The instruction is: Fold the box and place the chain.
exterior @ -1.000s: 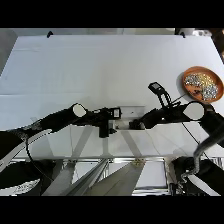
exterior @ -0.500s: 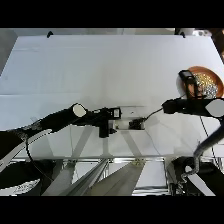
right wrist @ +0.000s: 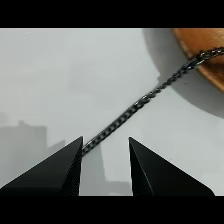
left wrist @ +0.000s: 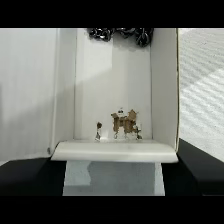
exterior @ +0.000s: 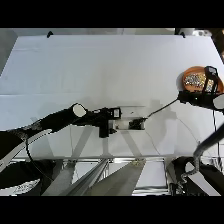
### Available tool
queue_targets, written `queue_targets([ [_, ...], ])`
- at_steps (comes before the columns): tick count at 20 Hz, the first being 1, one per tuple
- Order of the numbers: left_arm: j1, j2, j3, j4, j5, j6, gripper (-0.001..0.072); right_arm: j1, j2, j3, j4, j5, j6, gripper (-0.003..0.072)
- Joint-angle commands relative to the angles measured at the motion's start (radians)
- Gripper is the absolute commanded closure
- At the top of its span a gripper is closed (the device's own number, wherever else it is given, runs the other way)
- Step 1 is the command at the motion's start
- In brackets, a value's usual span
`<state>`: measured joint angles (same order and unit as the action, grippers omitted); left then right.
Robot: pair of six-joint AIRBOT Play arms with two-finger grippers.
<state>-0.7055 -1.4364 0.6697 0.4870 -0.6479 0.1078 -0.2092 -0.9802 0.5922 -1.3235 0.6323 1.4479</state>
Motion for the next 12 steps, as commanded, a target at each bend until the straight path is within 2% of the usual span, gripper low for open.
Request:
queue_targets([
  [1, 0.0, 0.0, 0.0, 0.0, 0.0, 0.0, 0.0576, -0.03, -0.093, 0.001, -0.005, -0.084, 0.035, 0.0356],
  [5, 0.0, 0.0, 0.0, 0.0, 0.0, 0.0, 0.0576, -0.03, -0.174, 0.001, -0.004, -0.141, 0.048, 0.0356],
  [12, 0.0, 0.0, 0.0, 0.0, 0.0, 0.0, 0.0576, -0.03, -0.24, 0.001, 0.004, -0.229, 0.047, 0.0335],
])
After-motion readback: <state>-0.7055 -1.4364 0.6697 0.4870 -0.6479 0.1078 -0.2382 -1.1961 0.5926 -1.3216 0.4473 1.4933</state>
